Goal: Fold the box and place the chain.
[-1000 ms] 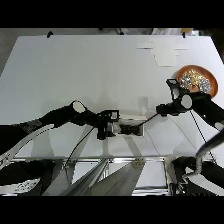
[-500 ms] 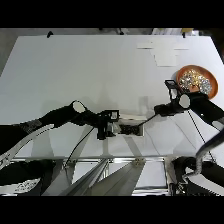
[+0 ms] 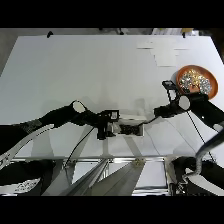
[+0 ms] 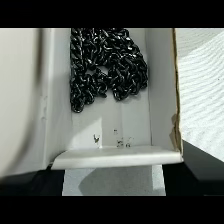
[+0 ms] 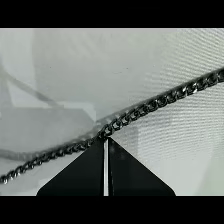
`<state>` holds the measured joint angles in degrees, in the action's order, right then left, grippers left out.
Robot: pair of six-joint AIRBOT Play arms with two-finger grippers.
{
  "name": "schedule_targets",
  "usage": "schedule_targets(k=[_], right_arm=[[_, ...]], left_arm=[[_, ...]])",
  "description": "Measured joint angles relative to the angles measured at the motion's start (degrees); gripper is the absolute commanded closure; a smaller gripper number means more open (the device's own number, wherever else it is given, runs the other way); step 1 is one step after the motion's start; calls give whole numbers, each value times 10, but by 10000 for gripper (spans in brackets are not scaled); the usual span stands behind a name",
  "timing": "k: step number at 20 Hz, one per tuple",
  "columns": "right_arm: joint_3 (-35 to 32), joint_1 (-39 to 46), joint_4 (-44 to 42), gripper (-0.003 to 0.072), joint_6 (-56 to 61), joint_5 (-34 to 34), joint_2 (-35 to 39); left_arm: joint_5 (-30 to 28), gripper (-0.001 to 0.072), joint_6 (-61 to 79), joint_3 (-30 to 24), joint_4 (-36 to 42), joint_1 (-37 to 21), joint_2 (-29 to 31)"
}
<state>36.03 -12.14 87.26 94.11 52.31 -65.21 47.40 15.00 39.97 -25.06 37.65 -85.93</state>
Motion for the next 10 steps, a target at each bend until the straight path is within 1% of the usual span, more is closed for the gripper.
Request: schedule_targets(k=[7, 10], right_arm=[[0, -5, -3, 667, -6, 27, 42], [0, -26, -9, 667, -20, 67, 69]], left_arm=[[0, 540, 0, 0, 0, 0, 0], [0, 540, 0, 0, 0, 0, 0]])
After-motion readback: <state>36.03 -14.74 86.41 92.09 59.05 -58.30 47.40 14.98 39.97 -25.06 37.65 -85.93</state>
